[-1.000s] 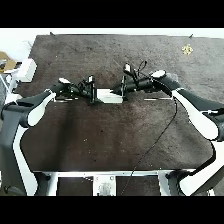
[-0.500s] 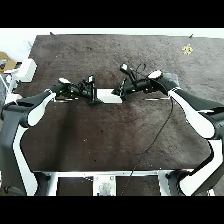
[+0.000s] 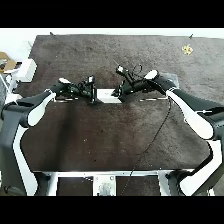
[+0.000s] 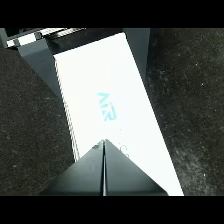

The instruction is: Fold the box and place the chain.

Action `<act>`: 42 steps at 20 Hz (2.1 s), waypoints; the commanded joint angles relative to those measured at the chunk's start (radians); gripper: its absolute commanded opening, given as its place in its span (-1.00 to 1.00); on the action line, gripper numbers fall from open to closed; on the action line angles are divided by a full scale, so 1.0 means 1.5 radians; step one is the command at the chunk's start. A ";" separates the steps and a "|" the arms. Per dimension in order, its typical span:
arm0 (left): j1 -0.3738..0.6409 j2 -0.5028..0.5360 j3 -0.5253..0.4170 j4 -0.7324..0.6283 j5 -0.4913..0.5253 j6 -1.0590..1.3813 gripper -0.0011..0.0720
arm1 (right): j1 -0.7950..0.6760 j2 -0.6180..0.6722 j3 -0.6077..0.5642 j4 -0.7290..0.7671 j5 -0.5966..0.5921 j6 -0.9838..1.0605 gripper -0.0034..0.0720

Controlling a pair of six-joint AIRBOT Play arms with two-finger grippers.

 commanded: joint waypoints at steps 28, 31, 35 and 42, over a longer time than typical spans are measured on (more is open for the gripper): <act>0.000 0.000 0.000 -0.016 -0.001 0.000 -0.35 | -0.012 0.891 -0.863 0.279 -0.772 0.031 -0.91; 0.003 0.008 0.007 -0.037 -0.009 -0.030 -0.95 | -0.012 0.891 -0.863 0.279 -0.743 0.046 -0.91; 0.032 0.094 0.060 -0.045 0.003 -0.144 -0.95 | -0.012 0.891 -0.863 0.279 -0.744 0.046 -0.91; 0.165 0.272 0.078 0.080 0.406 -0.481 -0.95 | -0.012 0.891 -0.863 0.279 -0.743 0.046 -0.91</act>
